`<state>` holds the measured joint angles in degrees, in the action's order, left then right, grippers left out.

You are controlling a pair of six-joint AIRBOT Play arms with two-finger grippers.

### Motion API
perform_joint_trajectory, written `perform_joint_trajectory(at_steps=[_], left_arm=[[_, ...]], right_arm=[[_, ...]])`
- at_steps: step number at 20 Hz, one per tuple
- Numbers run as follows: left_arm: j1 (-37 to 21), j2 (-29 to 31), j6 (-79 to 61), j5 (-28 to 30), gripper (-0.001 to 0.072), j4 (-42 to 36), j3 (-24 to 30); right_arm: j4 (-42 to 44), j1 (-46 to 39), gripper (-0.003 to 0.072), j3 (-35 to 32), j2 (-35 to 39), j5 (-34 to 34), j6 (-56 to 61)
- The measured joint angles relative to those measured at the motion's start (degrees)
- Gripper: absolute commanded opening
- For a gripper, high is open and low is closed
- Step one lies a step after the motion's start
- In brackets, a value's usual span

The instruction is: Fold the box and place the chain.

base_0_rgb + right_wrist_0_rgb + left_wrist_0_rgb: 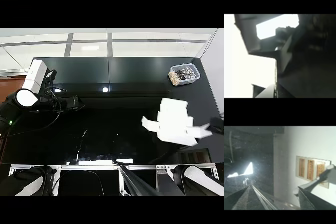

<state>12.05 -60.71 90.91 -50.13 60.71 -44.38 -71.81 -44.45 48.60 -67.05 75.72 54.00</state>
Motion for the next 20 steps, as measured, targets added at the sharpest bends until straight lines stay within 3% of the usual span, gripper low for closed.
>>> perform_joint_trajectory(at_steps=[5,12,16,20], left_arm=[[0.0,-0.13,-0.02,0.11,0.0709,-0.17,0.0],[0.0,-2.32,-4.96,0.61,0.0709,-6.45,-0.35],[-0.59,-10.23,-11.34,-3.54,0.0709,-12.37,-4.81],[-0.44,-22.12,-21.53,-10.4,0.0709,-23.34,-12.13]], right_arm=[[13.49,13.81,0.0018,-1.7,6.25,-4.9,-1.11],[38.95,31.39,0.0018,-16.96,13.05,-18.1,-8.55],[43.54,38.88,0.0018,-22.99,13.75,-24.87,-10.27],[44.41,41.94,0.0018,-25.0,13.92,-26.99,-10.75]])
